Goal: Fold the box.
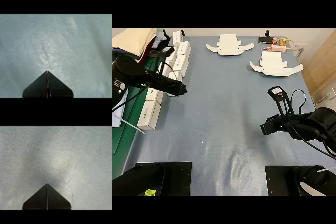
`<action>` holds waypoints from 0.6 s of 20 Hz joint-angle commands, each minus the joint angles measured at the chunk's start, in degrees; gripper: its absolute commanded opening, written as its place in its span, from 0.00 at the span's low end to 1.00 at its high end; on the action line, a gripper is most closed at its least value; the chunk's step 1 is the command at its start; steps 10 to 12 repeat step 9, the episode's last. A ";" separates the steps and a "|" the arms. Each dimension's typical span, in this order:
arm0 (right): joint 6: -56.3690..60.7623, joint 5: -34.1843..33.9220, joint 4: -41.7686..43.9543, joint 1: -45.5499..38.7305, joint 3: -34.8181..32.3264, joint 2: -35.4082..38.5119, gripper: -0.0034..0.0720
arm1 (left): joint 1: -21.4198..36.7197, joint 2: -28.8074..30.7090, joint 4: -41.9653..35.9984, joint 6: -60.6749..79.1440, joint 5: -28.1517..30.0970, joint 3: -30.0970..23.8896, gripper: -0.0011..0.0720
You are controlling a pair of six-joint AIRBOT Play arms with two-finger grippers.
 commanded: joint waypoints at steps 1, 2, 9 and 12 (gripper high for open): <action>0.00 0.00 0.00 -0.02 0.07 -0.02 0.05 | -7.13 0.35 -0.74 -0.04 -2.32 0.07 0.04; 0.00 -0.02 0.00 -0.02 0.07 -0.02 0.05 | -8.76 0.35 -0.74 -0.02 -2.29 0.09 0.04; 0.00 -0.02 0.00 -0.02 0.07 -0.02 0.05 | -13.53 0.35 -0.83 -0.02 -2.29 0.09 0.04; 0.00 -0.02 0.00 -0.02 0.07 -0.02 0.05 | -13.53 0.35 -0.83 -0.02 -2.29 0.09 0.04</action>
